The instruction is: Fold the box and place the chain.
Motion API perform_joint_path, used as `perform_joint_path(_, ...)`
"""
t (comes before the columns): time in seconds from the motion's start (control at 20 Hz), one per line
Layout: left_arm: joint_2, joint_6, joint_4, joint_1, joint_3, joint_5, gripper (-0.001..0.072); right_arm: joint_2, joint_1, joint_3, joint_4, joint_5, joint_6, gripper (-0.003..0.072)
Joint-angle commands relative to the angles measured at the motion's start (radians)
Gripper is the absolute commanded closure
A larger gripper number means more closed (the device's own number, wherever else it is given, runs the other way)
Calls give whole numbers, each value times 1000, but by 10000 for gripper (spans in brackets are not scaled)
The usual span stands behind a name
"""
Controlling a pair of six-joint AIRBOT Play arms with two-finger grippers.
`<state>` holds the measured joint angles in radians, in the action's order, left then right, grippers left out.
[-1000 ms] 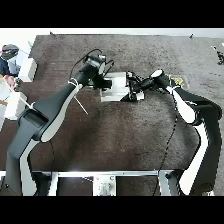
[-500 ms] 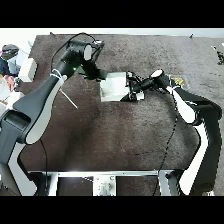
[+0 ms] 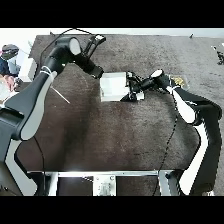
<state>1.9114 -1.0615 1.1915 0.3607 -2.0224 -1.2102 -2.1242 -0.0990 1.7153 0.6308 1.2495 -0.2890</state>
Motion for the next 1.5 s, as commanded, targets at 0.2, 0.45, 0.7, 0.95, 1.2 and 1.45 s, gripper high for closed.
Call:
perform_joint_path(0.2,29,671,-519,-187,139,-1,336,0,-1,1,1,0,0,279)
perform_joint_path(0.45,133,853,-533,-194,154,-73,-11,0,-1,1,1,0,0,279)
perform_joint_path(0.7,178,1077,-501,-194,157,-97,-11,0,-1,1,1,0,0,279)
perform_joint_path(0.95,235,1186,-533,-194,157,-93,-11,0,-1,1,1,0,0,279)
perform_joint_path(1.2,279,1280,-576,-193,157,-118,-11,0,-1,1,1,0,0,279)
perform_joint_path(1.45,279,1325,-647,-187,157,-139,-11,0,-1,1,1,0,0,279)
